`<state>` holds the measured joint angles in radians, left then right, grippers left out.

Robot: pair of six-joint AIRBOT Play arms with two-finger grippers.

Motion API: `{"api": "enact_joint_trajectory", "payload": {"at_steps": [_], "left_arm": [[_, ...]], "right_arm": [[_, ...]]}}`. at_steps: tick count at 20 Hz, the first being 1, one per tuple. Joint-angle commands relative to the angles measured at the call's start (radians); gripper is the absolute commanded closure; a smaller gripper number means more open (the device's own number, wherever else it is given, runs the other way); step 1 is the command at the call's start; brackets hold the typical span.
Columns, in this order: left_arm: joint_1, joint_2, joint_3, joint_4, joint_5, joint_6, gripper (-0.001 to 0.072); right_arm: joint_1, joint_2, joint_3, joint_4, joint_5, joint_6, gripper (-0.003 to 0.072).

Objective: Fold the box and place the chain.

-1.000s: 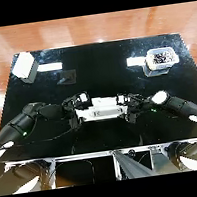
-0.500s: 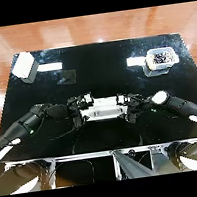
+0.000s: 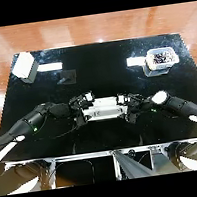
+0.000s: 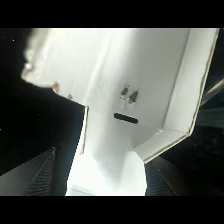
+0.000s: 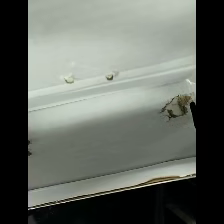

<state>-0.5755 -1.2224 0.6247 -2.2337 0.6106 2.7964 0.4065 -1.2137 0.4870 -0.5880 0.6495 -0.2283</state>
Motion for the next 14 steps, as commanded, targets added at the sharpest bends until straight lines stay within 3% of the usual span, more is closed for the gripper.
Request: {"api": "enact_joint_trajectory", "payload": {"at_steps": [1, 5, 6, 8, 10, 11, 14], "left_arm": [[0.000, -0.004, 0.003, -0.013, -0.012, 0.013, 0.0102], [-0.038, -0.004, 0.003, -0.012, -0.013, 0.032, 0.0127], [-0.055, -0.004, 0.003, -0.012, -0.016, 0.032, 0.0162], [-0.079, -0.004, 0.003, -0.011, -0.013, 0.031, 0.0318], [-0.090, -0.004, 0.003, -0.026, -0.013, 0.029, 0.0569], [-0.093, -0.004, 0.003, -0.037, -0.016, 0.027, 0.0617], [-0.096, -0.004, 0.003, -0.062, -0.018, 0.027, 0.0618]], "right_arm": [[0.001, 0.000, 0.000, 0.000, 0.000, 0.000, 0.0145], [0.001, 0.000, 0.000, 0.000, 0.000, 0.000, 0.0145], [0.001, 0.000, 0.000, 0.000, 0.000, 0.000, 0.0145], [0.001, 0.000, 0.000, 0.000, 0.000, 0.000, 0.0145], [0.001, 0.000, 0.000, 0.000, 0.000, 0.000, 0.0145], [0.001, 0.000, 0.000, 0.000, 0.000, 0.000, 0.0145], [0.001, 0.000, 0.000, 0.000, 0.000, 0.000, 0.0145]]}}
